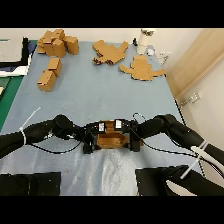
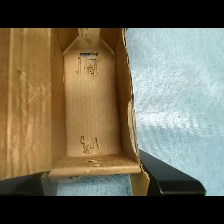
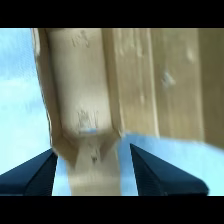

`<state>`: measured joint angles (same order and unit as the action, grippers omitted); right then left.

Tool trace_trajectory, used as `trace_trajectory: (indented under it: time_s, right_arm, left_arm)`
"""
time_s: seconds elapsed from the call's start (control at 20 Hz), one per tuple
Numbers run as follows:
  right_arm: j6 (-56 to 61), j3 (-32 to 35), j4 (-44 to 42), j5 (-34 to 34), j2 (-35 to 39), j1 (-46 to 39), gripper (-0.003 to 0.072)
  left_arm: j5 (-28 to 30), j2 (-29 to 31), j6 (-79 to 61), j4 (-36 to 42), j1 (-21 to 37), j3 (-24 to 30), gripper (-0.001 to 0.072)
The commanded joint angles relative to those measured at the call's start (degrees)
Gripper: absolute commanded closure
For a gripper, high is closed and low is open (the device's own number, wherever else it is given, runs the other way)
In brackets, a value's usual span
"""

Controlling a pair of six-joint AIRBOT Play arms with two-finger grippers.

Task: Fold the box.

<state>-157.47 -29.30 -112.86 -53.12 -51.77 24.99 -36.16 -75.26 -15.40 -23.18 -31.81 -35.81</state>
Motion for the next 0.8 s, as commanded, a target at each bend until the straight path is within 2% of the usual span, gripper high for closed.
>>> trace_trajectory:
  time_s: [0.0,0.1,0.25,0.35,0.45,0.6,0.75]
  right_arm:
    - [6.1,0.0,5.1,-4.7,5.5,0.0,-0.0034]
    - [6.2,0.0,3.1,-6.2,8.6,0.0,-0.0033]
    - [8.0,0.0,-7.4,-6.9,11.5,0.0,-0.0032]
    - [23.4,0.0,-14.5,-12.1,12.6,0.1,-0.0031]
    - [36.6,0.0,-16.6,-15.4,12.8,1.0,-0.0031]
    - [58.9,0.0,-16.7,-15.0,12.8,2.1,-0.0031]
    - [72.1,0.0,-16.5,-14.0,12.8,2.2,-0.0031]
  left_arm:
    - [0.0,0.0,0.0,0.0,0.0,-0.1,0.0197]
    - [0.0,0.0,0.0,0.0,0.0,-0.1,0.0198]
    - [0.0,0.0,0.0,0.0,0.0,-0.1,0.0197]
    - [0.0,0.0,0.0,0.0,0.0,-0.1,0.0197]
    - [0.0,0.0,0.0,0.0,0.0,-0.1,0.0197]
    - [0.1,0.0,0.0,0.0,0.0,-0.1,0.0197]
    - [0.0,0.0,0.0,0.0,0.0,-0.1,0.0198]
